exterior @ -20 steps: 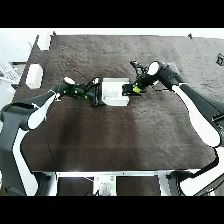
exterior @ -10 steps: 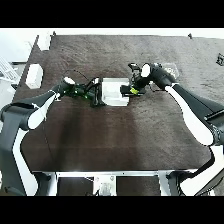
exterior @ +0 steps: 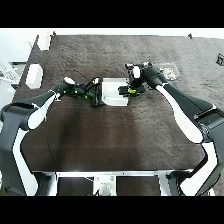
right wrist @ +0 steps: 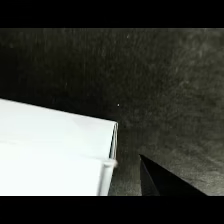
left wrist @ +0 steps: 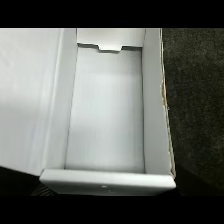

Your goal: Fold the box and place the chain.

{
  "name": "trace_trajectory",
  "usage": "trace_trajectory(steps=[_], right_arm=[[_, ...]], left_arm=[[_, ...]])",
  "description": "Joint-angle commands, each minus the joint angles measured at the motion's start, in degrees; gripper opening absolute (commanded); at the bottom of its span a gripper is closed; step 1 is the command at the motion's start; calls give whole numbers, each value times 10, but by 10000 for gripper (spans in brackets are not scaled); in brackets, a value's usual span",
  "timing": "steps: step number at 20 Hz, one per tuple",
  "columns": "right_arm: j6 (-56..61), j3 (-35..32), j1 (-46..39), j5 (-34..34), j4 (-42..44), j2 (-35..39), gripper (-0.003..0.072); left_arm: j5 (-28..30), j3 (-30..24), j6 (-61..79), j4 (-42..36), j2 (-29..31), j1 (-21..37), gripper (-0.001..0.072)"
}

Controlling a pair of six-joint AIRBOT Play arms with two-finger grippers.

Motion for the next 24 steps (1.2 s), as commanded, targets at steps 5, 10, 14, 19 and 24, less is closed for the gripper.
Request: trace_trajectory(steps=[5,10,14,19,24], right_arm=[[58,20,18,19,-26,-14,376],[81,20,16,34,-47,-24,375],[99,20,16,36,-68,-25,281],[103,20,22,36,-66,-26,214],[113,20,29,36,-65,-26,142]], left_arm=[[0,0,0,0,0,0,349],[0,0,0,0,0,0,348],[0,0,0,0,0,0,348],[0,0,0,0,0,0,348],[0,0,0,0,0,0,349]])
